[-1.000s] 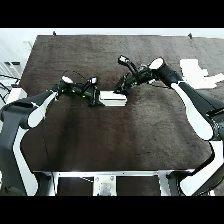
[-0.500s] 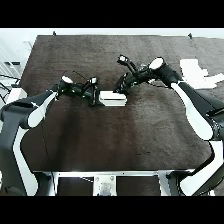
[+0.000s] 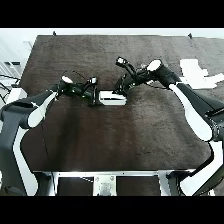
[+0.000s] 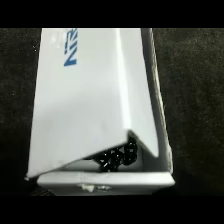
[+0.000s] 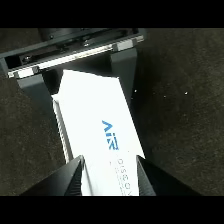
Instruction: Fold the box and place the chain.
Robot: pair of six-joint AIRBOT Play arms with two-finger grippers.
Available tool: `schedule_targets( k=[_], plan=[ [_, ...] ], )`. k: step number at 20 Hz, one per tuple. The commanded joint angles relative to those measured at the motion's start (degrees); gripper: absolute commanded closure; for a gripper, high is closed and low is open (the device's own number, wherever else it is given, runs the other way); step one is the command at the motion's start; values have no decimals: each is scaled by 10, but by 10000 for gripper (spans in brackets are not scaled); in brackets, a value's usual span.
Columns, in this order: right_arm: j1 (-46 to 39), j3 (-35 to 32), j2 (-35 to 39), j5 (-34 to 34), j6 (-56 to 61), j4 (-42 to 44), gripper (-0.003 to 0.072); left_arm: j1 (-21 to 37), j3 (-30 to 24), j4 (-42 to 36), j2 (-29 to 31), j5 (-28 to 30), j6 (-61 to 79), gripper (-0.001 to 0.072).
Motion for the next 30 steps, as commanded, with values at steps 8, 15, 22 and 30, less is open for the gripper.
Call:
schedule_targets(
  k=[8, 15, 22, 30],
  plan=[
    [10, -50, 0, -2, -1, -6, 321, 0, 0, 0, 0, -1, 1, 303],
    [10, -95, 0, -2, -47, 36, 320, 0, 0, 0, 0, 0, 1, 303],
    [9, -85, -1, -2, -48, 61, 309, 0, 0, 0, 0, 0, 1, 303],
    [10, -62, -2, -2, -47, 99, 590, 0, 0, 0, 0, 0, 1, 303]
  ],
)
